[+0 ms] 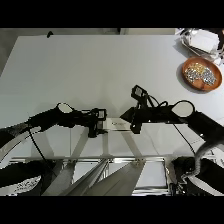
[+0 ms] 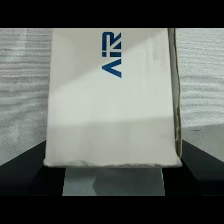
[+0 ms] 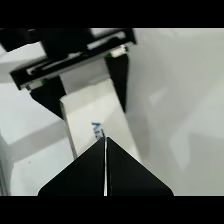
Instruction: Fold the box and place the chain.
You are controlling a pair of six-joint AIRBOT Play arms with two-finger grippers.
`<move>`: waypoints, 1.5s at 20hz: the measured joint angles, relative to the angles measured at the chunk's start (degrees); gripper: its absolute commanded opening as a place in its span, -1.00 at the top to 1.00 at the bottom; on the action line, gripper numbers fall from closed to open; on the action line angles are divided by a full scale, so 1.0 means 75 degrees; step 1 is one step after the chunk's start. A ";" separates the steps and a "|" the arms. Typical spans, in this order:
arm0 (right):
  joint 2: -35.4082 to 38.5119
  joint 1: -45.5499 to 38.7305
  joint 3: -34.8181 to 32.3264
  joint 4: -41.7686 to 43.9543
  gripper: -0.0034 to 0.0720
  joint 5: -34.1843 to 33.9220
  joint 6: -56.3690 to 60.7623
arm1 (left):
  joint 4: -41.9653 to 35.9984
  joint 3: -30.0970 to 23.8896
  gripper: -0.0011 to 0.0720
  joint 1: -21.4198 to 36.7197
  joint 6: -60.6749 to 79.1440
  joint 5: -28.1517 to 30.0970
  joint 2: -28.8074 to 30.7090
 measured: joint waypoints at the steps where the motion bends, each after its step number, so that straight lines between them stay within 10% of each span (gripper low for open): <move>1: 0.0154 0.0000 0.0329 -0.1020 0.88 0.0122 0.1055 | 0.0000 0.0000 0.39 0.0000 0.0000 0.0000 0.0000; 6: 0.0495 -0.0481 0.1673 -0.5438 0.88 0.2346 0.5015 | 0.0000 0.0000 0.39 0.0000 0.0003 0.0000 0.0000; 13: 0.0551 -0.2017 0.2040 -0.6764 0.87 0.5467 0.7058 | 0.0000 0.0000 0.39 0.0000 0.0003 0.0000 0.0000; 15: 0.0554 -0.2168 0.2057 -0.6735 0.87 0.5534 0.7277 | 0.0000 0.0000 0.42 0.0000 0.0006 -0.0023 -0.0003; 17: 0.0551 -0.2247 0.2069 -0.6580 0.87 0.5438 0.7391 | 0.0003 0.0000 0.94 0.0003 0.0006 -0.0093 0.0009; 24: 0.0551 -0.2326 0.2069 -0.6295 0.87 0.4750 0.7507 | 0.0064 -0.0006 0.95 0.0656 -0.0737 -0.0396 0.1195; 30: 0.0551 -0.2328 0.2072 -0.6237 0.87 0.4325 0.7522 | 0.1256 -0.0009 0.96 0.2713 -0.3209 0.0134 0.3107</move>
